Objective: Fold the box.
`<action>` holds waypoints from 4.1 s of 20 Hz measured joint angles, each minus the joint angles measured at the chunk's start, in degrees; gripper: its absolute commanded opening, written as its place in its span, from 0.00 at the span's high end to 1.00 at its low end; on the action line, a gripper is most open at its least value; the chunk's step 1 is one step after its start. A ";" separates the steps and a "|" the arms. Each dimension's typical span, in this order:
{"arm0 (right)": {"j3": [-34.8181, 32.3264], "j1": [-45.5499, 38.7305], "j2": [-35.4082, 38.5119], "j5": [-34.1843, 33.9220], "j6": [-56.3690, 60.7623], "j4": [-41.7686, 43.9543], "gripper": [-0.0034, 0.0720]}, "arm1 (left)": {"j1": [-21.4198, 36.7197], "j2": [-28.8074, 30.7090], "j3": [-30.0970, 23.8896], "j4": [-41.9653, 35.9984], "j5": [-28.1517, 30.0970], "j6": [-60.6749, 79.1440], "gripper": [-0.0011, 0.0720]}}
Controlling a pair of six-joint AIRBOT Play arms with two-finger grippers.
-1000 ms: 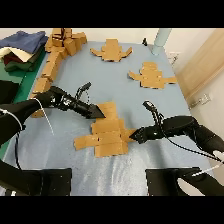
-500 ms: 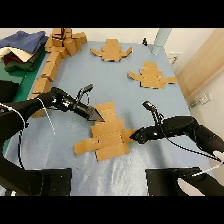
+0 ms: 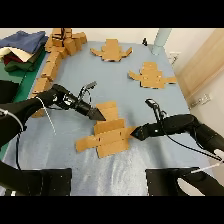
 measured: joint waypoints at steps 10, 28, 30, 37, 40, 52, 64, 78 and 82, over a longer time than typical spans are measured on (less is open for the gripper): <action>13.81 -4.96 0.37 5.42 21.22 -13.94 0.38 | -10.19 5.68 -0.76 2.67 15.21 18.51 0.97; 15.34 -2.64 -4.02 3.34 22.21 -13.03 0.95 | -10.71 1.57 -0.92 4.24 15.06 22.49 0.97; 15.32 0.46 -3.43 -0.13 21.35 -14.01 0.95 | -10.71 1.57 -0.90 4.24 15.06 22.32 0.97; 9.70 29.79 1.44 -6.69 20.28 -30.58 0.35 | -10.71 1.57 -0.92 4.28 14.99 22.10 0.97; 4.98 40.74 1.73 -5.77 20.15 -38.32 0.30 | -10.71 1.53 -0.92 4.28 14.99 22.10 0.97; 1.05 48.50 -5.73 7.91 20.22 -55.30 0.29 | -10.71 1.46 -0.92 4.28 14.99 22.08 0.97; 3.39 48.59 -4.79 9.09 36.22 -63.73 0.00 | -10.71 1.46 -0.92 4.28 15.02 22.08 0.97; 3.56 24.63 -0.61 11.65 -14.47 -35.52 0.00 | -10.71 1.44 -0.92 4.26 15.02 22.08 0.97; 5.99 14.60 -5.07 9.35 -39.28 -16.37 0.00 | -10.71 1.44 -0.90 4.28 15.02 22.08 0.97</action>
